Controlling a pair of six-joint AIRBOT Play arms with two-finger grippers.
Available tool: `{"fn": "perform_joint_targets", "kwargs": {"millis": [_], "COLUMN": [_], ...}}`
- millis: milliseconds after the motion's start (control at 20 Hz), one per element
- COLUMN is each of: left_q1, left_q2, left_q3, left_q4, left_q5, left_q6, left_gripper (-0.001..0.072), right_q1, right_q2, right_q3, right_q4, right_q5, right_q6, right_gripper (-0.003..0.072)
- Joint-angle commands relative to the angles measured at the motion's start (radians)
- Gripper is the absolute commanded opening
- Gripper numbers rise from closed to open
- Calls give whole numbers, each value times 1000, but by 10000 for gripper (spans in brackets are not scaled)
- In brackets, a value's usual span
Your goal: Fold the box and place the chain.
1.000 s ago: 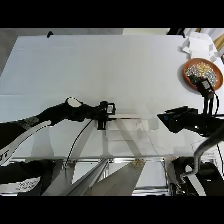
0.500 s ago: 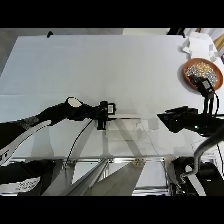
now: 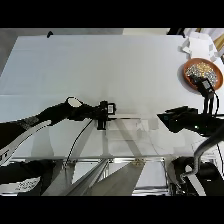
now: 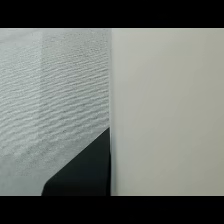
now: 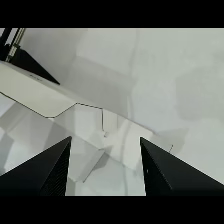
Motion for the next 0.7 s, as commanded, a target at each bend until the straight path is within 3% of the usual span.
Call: {"fn": "perform_joint_targets", "kwargs": {"millis": [0,300,350,450,500,550,600,650], "left_q1": [0,-1,-1,-1,-1,-1,-1,-1], "left_q2": [0,0,0,0,0,0,0,0], "left_q3": [1,1,1,1,1,1,1,1], "left_q4": [0,0,0,0,0,0,0,0], "left_q5": [0,-3,-3,-3,-3,-3,-3,-3], "left_q6": [0,0,0,0,0,0,0,0], "left_gripper": [11,12,12,12,12,12,12,12], "right_q1": [1,1,1,1,1,1,1,1], "right_q2": [1,1,1,1,1,1,1,1], "right_q3": [1,1,1,1,1,1,1,1], "right_q4": [0,25,44,86,117,151,180,194], "right_q5": [0,16,23,40,55,72,94,113], "right_q6": [0,8,8,8,8,4,-13,-27], "right_gripper": [473,470,441,355,245,79,20,20]}}
